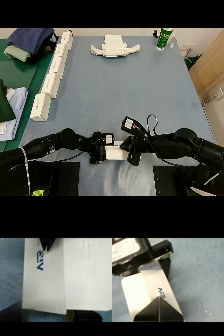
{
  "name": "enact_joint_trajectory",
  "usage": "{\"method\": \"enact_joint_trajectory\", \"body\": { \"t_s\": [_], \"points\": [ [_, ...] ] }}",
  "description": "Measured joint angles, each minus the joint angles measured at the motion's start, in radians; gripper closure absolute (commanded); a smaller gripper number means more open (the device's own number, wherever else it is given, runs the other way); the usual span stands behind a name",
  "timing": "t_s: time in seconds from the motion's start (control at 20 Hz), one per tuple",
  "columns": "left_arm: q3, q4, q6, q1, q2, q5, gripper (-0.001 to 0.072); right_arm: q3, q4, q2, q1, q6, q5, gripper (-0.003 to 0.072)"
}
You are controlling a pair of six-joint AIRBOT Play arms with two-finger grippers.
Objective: Fold the box.
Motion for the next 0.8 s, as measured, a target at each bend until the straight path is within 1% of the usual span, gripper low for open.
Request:
{"method": "enact_joint_trajectory", "body": {
  "t_s": [0.15,0.4,0.5,0.8],
  "points": [
    [0.0,0.0,0.0,0.0,0.0,0.0,0.0237,-0.027,-0.057,0.011,0.021,-0.016,0.031,0.0574],
    [0.0,0.0,0.0,0.0,0.0,0.0,0.0237,-0.04,-0.097,0.018,0.031,-0.045,0.05,0.0572],
    [0.0,0.0,0.0,0.0,0.0,0.0,0.0237,-0.038,-0.105,0.018,0.032,-0.068,0.053,0.0222],
    [0.0,0.0,0.0,0.0,0.0,0.0,0.0237,-0.012,-0.111,0.018,0.035,-0.117,0.05,0.0216]
  ]
}}
